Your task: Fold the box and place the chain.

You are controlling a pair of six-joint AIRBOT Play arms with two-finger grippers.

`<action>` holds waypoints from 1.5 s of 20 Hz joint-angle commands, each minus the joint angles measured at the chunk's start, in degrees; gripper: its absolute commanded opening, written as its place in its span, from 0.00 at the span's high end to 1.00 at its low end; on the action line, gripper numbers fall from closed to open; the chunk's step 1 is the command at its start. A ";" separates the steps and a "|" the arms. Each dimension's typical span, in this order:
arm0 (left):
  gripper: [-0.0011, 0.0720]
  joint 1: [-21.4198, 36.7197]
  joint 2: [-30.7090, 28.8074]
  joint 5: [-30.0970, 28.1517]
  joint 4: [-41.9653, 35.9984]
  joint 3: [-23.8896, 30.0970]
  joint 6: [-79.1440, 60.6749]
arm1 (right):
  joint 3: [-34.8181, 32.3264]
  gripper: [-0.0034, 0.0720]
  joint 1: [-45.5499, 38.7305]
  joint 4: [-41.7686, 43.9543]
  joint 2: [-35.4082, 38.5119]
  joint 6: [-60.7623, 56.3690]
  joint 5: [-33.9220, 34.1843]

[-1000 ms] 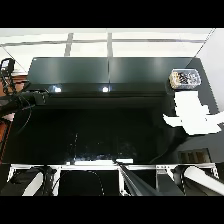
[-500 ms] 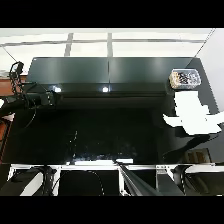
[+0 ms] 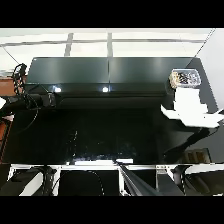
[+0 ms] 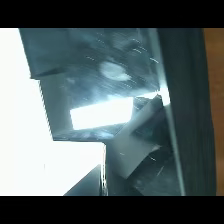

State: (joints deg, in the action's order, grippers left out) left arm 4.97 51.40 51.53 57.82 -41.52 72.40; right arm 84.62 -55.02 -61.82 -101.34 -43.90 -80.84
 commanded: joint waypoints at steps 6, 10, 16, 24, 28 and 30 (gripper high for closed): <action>0.02 0.02 0.04 -0.07 -0.09 0.00 0.00 | -16.48 0.94 4.24 10.01 20.39 0.46 3.08; 0.02 0.00 0.07 -0.22 -0.94 0.39 0.00 | -35.82 0.94 9.22 15.39 37.53 -6.38 10.32; 0.02 -0.02 0.15 -0.28 -3.41 3.48 -0.07 | -47.01 0.94 38.53 18.49 46.21 -20.11 18.47; 0.02 -9.05 6.73 -5.01 -12.39 4.13 -0.59 | -54.66 0.94 65.37 27.36 46.21 -28.00 42.99; 0.02 -14.71 18.29 -4.35 -18.56 0.48 -3.34 | -55.45 0.94 69.99 28.59 46.18 -27.91 44.89; 0.02 -14.95 25.66 2.05 -22.08 -3.74 -4.42 | -55.56 0.94 70.42 28.59 46.18 -27.91 45.03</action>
